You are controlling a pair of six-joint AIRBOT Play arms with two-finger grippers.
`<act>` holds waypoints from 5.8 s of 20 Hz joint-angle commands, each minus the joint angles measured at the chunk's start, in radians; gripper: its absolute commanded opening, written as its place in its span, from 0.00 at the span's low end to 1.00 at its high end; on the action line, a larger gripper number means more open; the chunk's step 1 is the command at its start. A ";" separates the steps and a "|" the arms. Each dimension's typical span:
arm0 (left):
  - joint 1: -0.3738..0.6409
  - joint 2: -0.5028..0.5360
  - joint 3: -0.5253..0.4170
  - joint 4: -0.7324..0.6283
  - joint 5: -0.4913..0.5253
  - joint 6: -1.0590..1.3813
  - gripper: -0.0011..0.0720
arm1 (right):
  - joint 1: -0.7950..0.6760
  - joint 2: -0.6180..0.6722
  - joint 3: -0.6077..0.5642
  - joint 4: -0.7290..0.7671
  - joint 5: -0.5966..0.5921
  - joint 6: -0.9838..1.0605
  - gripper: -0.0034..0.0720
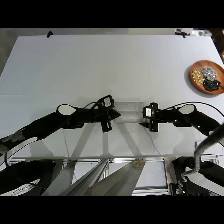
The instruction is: Fold the box and place the chain.
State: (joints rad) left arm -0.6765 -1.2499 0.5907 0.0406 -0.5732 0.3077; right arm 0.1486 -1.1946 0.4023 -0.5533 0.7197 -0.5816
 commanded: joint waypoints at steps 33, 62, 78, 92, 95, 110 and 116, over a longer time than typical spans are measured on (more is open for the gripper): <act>0.309 -0.039 -0.154 0.236 -0.141 -1.139 0.02 | 0.001 0.000 -0.001 0.000 0.002 0.001 0.66; 0.154 -0.064 -0.011 0.171 -0.111 -1.066 0.03 | 0.001 0.000 -0.001 0.000 0.001 0.001 0.66; 0.102 -0.062 -0.006 0.130 -0.130 -1.007 0.24 | 0.001 0.000 -0.001 0.000 0.001 0.001 0.66; 0.133 -0.062 -0.010 0.207 -0.257 -0.984 0.23 | 0.001 0.000 -0.001 0.000 0.001 0.001 0.66; 0.166 -0.062 -0.010 0.215 -0.267 -0.983 0.23 | 0.001 0.000 -0.001 0.000 0.001 0.001 0.66; 0.137 -0.126 -0.009 0.065 -0.208 -0.893 0.40 | 0.001 0.000 -0.001 0.000 0.002 0.001 0.66; 0.101 -0.124 0.028 0.025 -0.208 -0.900 0.40 | 0.001 0.000 -0.001 0.000 0.002 0.001 0.66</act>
State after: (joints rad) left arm -0.5613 -1.3720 0.5999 0.0937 -0.7784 -0.5880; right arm 0.1486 -1.1946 0.4019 -0.5529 0.7216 -0.5800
